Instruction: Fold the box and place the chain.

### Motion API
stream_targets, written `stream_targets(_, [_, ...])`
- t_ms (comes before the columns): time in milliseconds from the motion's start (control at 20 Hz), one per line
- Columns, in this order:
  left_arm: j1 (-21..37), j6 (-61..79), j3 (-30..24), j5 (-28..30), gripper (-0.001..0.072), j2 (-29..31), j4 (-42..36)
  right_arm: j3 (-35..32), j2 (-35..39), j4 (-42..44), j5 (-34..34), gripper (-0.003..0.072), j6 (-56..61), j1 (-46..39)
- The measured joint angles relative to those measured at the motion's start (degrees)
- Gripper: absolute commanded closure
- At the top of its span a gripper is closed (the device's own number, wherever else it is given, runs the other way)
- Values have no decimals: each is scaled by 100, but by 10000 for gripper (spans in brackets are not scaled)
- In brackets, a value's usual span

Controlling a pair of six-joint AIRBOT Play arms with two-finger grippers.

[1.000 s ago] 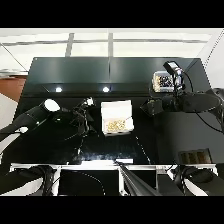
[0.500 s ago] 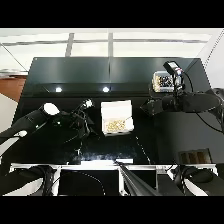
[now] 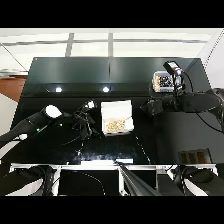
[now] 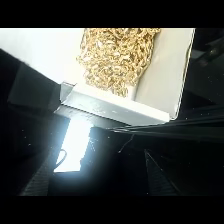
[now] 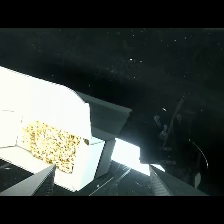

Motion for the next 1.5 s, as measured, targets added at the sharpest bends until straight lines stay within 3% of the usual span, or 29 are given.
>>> stream_targets(850, [-42,717,-2,181,8,0,-315,0,0,2,0,-12,0,0])
stream_targets(1500, [-476,798,-2,522,8,-55,-494,0,0,2,0,-12,0,0])
